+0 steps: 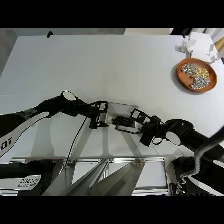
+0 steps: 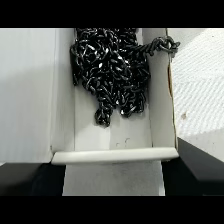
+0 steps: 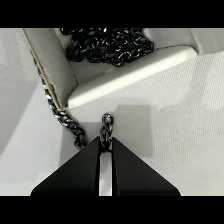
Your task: Fold the box and place the chain.
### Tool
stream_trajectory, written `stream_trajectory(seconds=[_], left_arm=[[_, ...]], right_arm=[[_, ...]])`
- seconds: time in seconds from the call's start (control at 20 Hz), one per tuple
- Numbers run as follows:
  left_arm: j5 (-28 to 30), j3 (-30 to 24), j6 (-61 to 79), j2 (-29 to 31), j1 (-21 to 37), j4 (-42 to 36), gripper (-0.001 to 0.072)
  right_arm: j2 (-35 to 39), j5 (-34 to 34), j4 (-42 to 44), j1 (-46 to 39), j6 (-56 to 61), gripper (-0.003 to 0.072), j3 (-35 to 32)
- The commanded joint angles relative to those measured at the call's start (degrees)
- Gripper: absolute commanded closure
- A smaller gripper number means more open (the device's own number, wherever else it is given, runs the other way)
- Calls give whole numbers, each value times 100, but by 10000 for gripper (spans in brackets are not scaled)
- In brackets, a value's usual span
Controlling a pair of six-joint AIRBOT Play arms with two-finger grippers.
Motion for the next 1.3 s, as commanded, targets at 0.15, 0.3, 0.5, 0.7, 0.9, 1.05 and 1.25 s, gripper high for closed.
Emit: stream_trajectory(seconds=[0.15,0.3,0.5,0.7,0.9,1.05,1.25], left_arm=[[2,4,2,0,4,0,437],[0,4,2,0,4,0,437],[2,4,2,0,4,0,437],[2,4,2,0,4,0,437],[0,4,2,0,4,0,437],[2,4,2,0,4,0,437],[2,4,2,0,4,0,437]], right_arm=[[1213,883,264,2,-46,668,240],[1556,708,925,2,-66,668,608],[1606,-42,1462,2,-68,668,1104],[1606,-1016,1705,2,-68,668,1381],[1563,-1283,1644,2,-70,668,1405],[1419,-1344,1637,2,-66,668,1405],[1388,-2083,1853,2,-63,668,1423]])
